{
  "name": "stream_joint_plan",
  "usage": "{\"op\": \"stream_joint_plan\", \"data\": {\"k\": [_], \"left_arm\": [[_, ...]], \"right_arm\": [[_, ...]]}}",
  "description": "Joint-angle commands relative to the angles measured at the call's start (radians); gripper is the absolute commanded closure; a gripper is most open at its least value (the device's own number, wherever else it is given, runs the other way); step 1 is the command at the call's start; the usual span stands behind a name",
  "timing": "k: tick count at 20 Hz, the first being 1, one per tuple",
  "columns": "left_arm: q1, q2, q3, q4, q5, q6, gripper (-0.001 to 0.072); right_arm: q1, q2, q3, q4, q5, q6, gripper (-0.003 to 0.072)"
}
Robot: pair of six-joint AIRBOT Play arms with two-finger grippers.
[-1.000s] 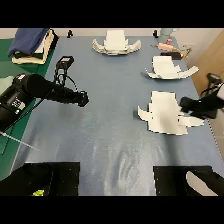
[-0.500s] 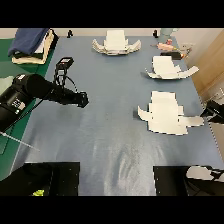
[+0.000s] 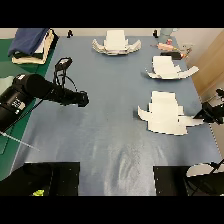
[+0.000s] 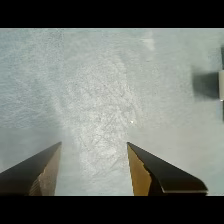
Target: Fold the box.
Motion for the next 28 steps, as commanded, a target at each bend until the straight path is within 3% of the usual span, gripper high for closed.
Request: {"op": "stream_joint_plan", "data": {"k": [1, 4, 6, 10, 14, 17, 21, 25, 28], "left_arm": [[0.001, -0.001, 0.001, -0.014, -0.005, -0.018, 0.0096], [0.001, -0.001, 0.001, -0.014, -0.006, -0.017, 0.0096], [0.002, -0.001, 0.001, -0.014, -0.006, -0.014, 0.0096], [0.087, -0.001, 0.001, -0.043, -0.080, 0.031, 0.0096], [0.240, -0.001, 0.000, -0.244, -0.212, 0.214, 0.0097], [0.305, -0.009, 0.000, -0.299, -0.291, 0.283, 0.0098], [0.320, -0.084, 0.000, -0.335, -0.387, 0.357, 0.0098], [0.320, -0.198, 0.000, -0.449, -0.385, 0.443, 0.0098], [0.319, -0.285, -0.006, -0.530, -0.361, 0.499, 0.0108]], "right_arm": [[0.004, -0.023, 0.003, 0.162, 0.110, -0.093, 0.0653], [0.042, -0.020, 0.000, 0.321, 0.216, -0.106, 0.0683], [0.110, 0.019, -0.041, 0.331, 0.198, -0.079, 0.0683], [0.317, 0.204, -0.239, 0.331, 0.003, -0.008, 0.0684], [0.543, 0.358, -0.402, 0.273, -0.221, 0.081, 0.0684], [0.673, 0.381, -0.426, 0.257, -0.292, 0.101, 0.0685], [0.841, 0.409, -0.427, 0.239, -0.325, 0.034, 0.0685], [0.958, 0.560, -0.467, 0.173, -0.506, 0.056, 0.0685], [0.975, 0.625, -0.508, 0.168, -0.527, 0.057, 0.0684]]}}
